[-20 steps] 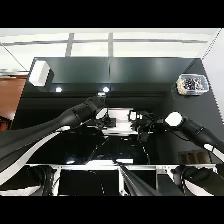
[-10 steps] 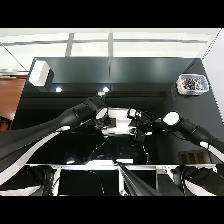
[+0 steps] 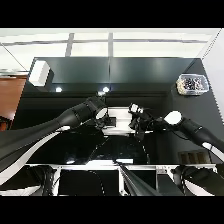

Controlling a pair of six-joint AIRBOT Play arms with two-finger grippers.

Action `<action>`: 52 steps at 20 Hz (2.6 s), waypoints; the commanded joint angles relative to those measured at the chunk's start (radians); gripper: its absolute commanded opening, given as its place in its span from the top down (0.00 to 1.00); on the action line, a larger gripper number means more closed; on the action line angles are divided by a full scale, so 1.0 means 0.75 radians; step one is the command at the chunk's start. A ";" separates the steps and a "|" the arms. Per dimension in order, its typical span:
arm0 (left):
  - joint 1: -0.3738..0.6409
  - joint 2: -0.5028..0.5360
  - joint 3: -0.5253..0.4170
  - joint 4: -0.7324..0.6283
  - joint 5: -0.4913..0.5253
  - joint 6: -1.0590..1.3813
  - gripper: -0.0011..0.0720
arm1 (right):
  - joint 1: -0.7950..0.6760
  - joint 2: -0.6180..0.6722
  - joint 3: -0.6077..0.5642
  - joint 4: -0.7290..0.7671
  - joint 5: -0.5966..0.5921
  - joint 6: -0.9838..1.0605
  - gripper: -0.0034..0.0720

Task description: Fold the box and place the chain.

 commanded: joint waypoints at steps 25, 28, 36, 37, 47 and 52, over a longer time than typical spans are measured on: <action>0.001 0.000 0.000 0.003 -0.003 0.003 0.95 | -0.573 -0.124 0.014 0.150 0.644 1.059 0.65; 0.001 0.000 0.000 0.003 -0.003 0.003 0.95 | -0.529 -0.125 0.051 0.150 0.667 1.057 0.03; 0.001 0.000 0.000 0.004 -0.003 0.003 0.95 | -0.210 -0.125 0.203 0.003 0.449 1.344 0.20; 0.001 0.000 0.000 0.004 -0.003 0.003 0.95 | -0.172 -0.125 0.220 -0.051 0.419 1.412 0.20; 0.001 0.000 0.000 0.004 -0.003 0.003 0.95 | 0.123 -0.132 0.365 -0.677 0.306 2.037 0.33; 0.001 0.000 0.000 0.004 -0.002 0.004 0.95 | 0.238 -0.181 0.419 -0.846 0.322 2.239 0.33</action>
